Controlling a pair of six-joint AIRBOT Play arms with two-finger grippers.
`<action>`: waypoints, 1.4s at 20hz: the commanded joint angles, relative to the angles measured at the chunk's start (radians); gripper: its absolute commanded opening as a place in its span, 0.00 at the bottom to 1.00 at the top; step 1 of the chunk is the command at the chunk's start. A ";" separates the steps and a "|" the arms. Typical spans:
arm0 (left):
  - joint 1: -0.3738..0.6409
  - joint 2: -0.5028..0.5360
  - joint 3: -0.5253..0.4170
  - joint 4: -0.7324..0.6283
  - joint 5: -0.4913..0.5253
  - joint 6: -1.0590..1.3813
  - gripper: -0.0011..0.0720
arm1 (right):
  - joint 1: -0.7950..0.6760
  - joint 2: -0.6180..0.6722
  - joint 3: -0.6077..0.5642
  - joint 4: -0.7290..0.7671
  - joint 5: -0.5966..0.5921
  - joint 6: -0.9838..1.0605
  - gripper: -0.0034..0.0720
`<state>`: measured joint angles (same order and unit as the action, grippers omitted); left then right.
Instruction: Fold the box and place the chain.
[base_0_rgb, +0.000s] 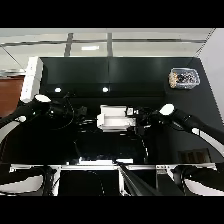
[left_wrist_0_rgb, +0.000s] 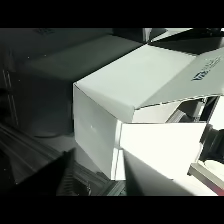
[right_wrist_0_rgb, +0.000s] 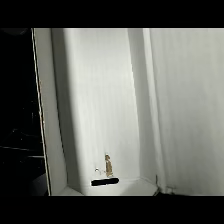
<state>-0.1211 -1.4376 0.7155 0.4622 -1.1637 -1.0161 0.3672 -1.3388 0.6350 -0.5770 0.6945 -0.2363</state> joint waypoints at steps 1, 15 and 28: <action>-0.002 0.000 0.001 -0.008 -0.013 0.002 0.74 | 0.001 0.000 0.000 0.000 0.000 0.000 0.67; -0.176 0.001 0.196 0.182 -0.043 -0.169 0.86 | 0.001 0.000 0.000 0.000 0.000 0.000 0.67; -0.272 0.001 0.274 0.335 0.034 -0.373 0.69 | 0.001 0.000 0.000 0.000 0.000 0.000 0.67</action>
<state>-0.3820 -1.4372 0.9836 0.7738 -1.1576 -1.3437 0.3672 -1.3388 0.6350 -0.5770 0.6949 -0.2363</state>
